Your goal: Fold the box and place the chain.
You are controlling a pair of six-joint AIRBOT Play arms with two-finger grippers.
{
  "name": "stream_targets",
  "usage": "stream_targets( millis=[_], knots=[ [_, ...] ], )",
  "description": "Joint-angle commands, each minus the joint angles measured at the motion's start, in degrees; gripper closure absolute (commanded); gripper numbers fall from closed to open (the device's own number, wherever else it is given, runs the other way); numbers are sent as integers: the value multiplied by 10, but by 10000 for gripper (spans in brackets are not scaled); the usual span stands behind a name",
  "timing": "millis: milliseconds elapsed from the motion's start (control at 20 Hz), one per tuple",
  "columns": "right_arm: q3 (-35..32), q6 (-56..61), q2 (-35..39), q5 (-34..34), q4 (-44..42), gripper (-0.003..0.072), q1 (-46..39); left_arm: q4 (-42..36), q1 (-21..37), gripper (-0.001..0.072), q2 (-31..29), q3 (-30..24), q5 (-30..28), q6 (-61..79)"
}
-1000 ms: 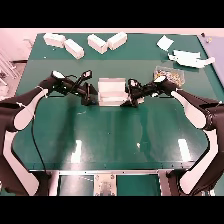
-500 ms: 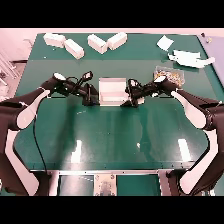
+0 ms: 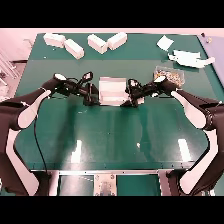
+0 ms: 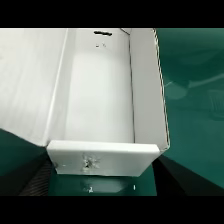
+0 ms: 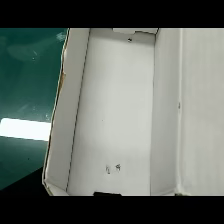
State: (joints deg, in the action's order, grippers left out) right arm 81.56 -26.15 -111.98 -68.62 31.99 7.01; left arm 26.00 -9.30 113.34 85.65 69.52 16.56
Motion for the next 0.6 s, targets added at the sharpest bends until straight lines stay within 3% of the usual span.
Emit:
stream_targets(
  millis=[0,550],
  knots=[
    [0,0,0,0,0,93,0,-8,1,-11,2,0,0,15],
    [0,0,0,0,0,94,0,-15,-18,-11,22,0,-11,24]
  ],
)
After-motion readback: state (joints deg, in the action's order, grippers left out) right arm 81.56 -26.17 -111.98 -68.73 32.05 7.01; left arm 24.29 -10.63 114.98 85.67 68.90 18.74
